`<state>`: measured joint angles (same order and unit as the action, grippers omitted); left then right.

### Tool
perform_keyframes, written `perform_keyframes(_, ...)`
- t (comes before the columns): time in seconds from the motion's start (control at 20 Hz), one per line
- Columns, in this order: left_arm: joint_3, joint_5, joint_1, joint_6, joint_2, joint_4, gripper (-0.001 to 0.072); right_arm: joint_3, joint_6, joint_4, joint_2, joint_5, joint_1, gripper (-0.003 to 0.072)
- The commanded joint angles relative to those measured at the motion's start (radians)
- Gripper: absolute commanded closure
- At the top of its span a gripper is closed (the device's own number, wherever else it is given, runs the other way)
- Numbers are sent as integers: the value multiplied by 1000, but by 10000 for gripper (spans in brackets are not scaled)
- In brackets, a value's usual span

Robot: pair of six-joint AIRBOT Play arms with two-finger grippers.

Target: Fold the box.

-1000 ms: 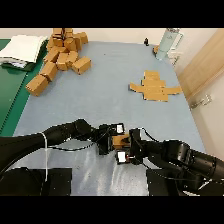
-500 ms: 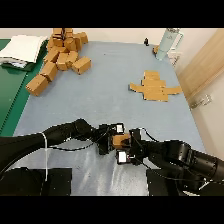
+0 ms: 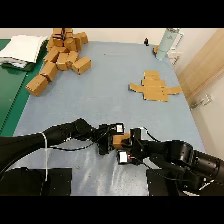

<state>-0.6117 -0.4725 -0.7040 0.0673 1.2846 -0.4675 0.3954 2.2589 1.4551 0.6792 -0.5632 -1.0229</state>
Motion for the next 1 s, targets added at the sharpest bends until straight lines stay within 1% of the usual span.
perform_keyframes(0.0,0,-1,0,0,0,-1,285,6,0,-2,-2,-3,0,535)
perform_keyframes(0.35,0,-1,0,0,0,0,285,23,0,-12,-2,-6,0,537)
perform_keyframes(0.4,0,-1,0,0,0,0,285,25,0,-12,-1,-9,0,567)
perform_keyframes(0.55,0,-1,0,0,0,-1,285,38,0,-13,-1,-30,0,590)
perform_keyframes(0.95,0,-1,0,0,0,0,285,43,0,-22,-1,-36,1,591)
